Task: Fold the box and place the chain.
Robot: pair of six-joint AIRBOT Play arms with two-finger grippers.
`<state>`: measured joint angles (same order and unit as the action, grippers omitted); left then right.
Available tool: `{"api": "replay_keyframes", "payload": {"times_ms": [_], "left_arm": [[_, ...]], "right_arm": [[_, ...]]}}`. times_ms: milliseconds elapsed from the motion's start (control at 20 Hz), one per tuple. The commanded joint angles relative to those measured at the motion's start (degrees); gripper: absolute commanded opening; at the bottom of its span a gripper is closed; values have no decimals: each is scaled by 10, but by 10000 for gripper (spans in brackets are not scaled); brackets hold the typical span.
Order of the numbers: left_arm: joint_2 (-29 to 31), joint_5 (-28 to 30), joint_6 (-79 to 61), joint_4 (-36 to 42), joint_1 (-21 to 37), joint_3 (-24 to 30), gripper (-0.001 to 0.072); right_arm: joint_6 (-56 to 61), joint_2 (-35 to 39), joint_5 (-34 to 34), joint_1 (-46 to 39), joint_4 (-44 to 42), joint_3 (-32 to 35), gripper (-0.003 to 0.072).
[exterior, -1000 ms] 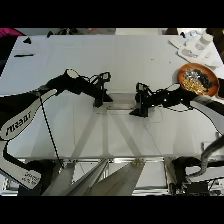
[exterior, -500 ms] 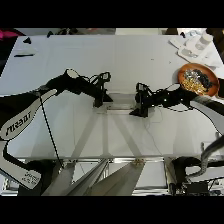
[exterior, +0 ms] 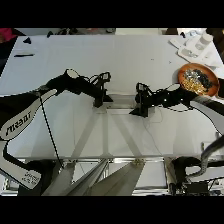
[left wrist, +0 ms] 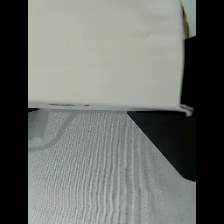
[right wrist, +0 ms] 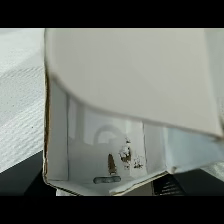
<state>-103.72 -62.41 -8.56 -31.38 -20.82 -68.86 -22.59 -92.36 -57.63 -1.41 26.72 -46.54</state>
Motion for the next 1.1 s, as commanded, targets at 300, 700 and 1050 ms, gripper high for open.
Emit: {"api": "replay_keyframes", "payload": {"times_ms": [300, 700, 1050], "left_arm": [[0, 0, 0, 0, 0, 0, 9], [0, 0, 0, 0, 0, 0, 9], [0, 0, 0, 0, 0, 0, 9]], "right_arm": [[0, 0, 0, 0, 0, -1, 499], [0, 0, 0, 0, 0, -1, 502], [0, 0, 0, 0, 0, -1, 502]]}}
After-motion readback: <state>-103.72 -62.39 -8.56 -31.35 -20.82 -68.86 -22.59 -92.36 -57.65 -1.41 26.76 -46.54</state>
